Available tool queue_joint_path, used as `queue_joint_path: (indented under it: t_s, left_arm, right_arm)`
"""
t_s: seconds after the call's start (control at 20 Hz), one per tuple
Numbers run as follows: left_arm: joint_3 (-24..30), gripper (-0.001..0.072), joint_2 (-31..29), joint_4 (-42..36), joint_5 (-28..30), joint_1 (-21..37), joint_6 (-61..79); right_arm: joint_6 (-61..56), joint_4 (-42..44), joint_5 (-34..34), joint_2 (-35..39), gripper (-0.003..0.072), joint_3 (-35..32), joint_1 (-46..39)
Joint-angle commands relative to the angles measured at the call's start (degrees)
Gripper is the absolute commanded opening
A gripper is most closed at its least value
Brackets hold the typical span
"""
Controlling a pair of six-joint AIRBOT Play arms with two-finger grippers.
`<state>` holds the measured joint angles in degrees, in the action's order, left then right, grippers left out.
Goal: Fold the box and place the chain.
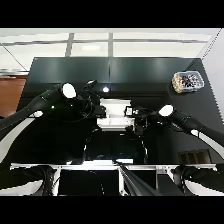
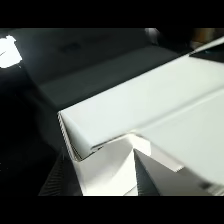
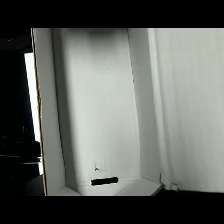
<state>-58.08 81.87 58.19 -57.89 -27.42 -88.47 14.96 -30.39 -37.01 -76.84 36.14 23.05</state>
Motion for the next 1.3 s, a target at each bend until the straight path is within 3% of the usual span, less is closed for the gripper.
queue_joint_path:
  t_s: [0.0,0.45,0.6,1.25]
  left_arm:
    - [-2.5,0.0506,0.0,4.0,-2.5,-1.2,-5.1]
    - [-2.7,0.0495,0.0,4.3,-2.2,-5.8,-12.3]
    - [-2.7,0.0394,0.0,7.3,-1.8,-7.4,-13.5]
    - [-2.7,0.0394,0.0,15.6,-2.7,-7.5,-22.9]
  right_arm:
    - [0.0,0.0,0.0,0.0,0.0489,0.0,0.0]
    - [0.0,0.0,0.0,0.0,0.0489,0.0,0.0]
    - [0.0,0.0,0.0,0.0,0.0489,0.0,0.0]
    - [0.0,0.0,0.0,0.0,0.0489,0.0,0.0]
